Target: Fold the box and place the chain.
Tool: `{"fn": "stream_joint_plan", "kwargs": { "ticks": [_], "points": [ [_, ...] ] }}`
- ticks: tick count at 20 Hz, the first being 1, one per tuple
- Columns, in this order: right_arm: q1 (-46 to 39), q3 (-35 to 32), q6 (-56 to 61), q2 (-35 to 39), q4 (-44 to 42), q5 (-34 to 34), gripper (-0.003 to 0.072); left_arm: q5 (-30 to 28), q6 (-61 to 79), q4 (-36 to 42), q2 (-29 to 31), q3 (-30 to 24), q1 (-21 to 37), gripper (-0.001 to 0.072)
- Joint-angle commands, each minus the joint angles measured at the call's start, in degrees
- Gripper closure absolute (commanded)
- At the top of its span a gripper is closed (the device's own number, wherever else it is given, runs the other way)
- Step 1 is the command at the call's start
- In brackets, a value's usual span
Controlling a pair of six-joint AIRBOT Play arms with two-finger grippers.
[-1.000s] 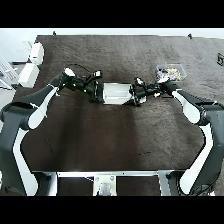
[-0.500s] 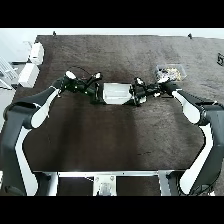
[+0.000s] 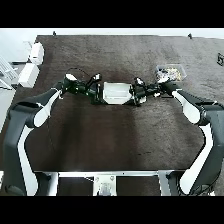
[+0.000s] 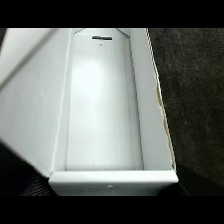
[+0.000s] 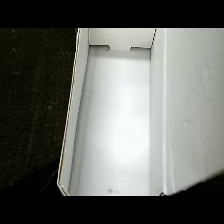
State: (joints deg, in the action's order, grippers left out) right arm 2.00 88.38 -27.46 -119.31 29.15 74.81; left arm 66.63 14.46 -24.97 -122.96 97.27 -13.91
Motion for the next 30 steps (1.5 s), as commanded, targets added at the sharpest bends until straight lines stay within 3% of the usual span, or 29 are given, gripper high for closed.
{"fn": "stream_joint_plan", "kwargs": {
  "ticks": [1,11,13,15,30],
  "points": [
    [0.07,0.00,0.00,0.02,0.00,0.02,0.0280,-0.15,1.11,1.03,-0.61,0.00,-0.15,-0.0011],
    [0.07,0.00,0.00,0.02,0.00,0.02,0.0280,-3.06,3.63,1.90,-1.11,0.00,-1.55,0.0000],
    [0.07,0.00,0.00,0.02,0.00,0.02,0.0280,-3.17,3.63,1.84,-1.11,0.00,-1.55,0.0178],
    [0.07,0.00,0.00,0.02,0.00,0.02,0.0280,-3.19,3.63,1.86,-1.11,0.00,-1.55,0.0431],
    [0.07,0.00,0.00,0.02,0.00,0.02,0.0280,-3.58,3.58,1.88,-1.11,0.00,-1.55,0.0427]
  ]
}}
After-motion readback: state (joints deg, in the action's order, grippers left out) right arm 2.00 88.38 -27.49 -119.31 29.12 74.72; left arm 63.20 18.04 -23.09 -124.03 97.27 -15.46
